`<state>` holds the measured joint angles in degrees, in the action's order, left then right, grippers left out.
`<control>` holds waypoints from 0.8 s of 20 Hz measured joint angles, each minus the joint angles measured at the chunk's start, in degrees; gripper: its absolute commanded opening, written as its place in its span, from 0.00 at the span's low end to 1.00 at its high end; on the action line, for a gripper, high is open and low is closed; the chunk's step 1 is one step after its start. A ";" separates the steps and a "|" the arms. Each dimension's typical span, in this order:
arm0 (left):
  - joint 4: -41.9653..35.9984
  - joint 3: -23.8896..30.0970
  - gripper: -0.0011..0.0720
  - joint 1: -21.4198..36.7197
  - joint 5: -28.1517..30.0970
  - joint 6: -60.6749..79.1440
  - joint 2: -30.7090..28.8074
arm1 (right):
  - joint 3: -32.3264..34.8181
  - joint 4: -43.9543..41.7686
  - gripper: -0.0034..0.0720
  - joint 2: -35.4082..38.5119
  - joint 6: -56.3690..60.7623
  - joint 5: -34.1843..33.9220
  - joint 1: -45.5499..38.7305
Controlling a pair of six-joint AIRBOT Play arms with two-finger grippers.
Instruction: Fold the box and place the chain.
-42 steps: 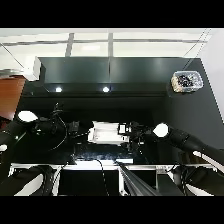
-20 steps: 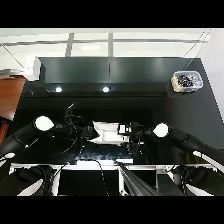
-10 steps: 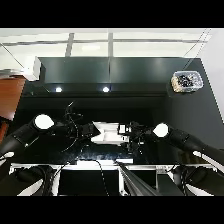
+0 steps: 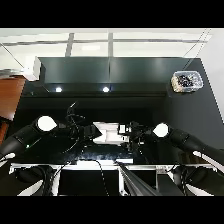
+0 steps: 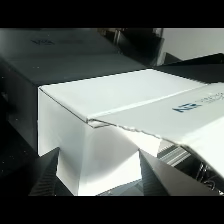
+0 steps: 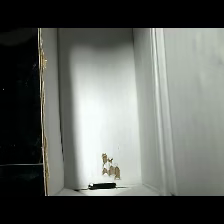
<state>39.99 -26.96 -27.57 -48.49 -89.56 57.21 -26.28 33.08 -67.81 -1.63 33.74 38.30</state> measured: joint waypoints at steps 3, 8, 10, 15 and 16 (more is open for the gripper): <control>0.35 0.00 0.81 -0.28 0.61 -0.79 0.00 | 0.00 0.00 0.59 0.00 0.00 0.00 0.00; 1.11 0.00 0.81 -0.39 1.68 -2.05 0.00 | 0.00 -0.02 0.59 0.02 0.02 -0.02 0.00; 1.36 0.00 0.81 -0.39 2.67 -2.67 0.00 | 0.00 -0.02 0.59 0.00 0.02 -0.02 0.00; 2.21 0.00 0.81 -1.20 4.24 -3.89 0.09 | 0.00 -0.02 0.59 0.00 0.02 -0.02 0.00; 2.71 0.00 0.81 -1.75 4.39 -4.35 0.09 | 0.00 -0.02 0.59 0.02 0.00 -0.02 0.00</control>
